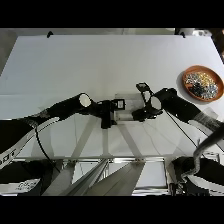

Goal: Fold the box and place the chain.

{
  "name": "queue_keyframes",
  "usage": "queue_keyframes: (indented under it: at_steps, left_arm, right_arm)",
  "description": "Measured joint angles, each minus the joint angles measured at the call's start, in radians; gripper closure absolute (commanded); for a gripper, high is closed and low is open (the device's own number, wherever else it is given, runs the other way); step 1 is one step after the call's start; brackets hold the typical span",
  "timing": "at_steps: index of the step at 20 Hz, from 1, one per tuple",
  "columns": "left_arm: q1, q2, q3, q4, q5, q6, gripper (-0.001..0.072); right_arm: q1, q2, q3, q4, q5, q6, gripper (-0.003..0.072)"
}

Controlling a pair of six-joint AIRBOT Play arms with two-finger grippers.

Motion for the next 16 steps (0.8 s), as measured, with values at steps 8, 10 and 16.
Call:
queue_keyframes:
  at_steps: [8, 10, 16]
  left_arm:
    - [0.0, 0.0, 0.0, 0.0, -0.002, 0.001, 0.0318]
    - [0.0, 0.0, 0.0, 0.0, -0.002, 0.0, 0.0318]
    - [0.0, 0.0, 0.0, -0.001, 0.0, -0.003, 0.0318]
  right_arm:
    - [0.029, -0.05, 0.011, -0.03, -0.032, 0.084, 0.0348]
    - [0.031, -0.054, 0.012, -0.03, -0.041, 0.102, 0.0495]
    - [0.032, -0.058, 0.012, -0.022, -0.064, 0.125, 0.0678]
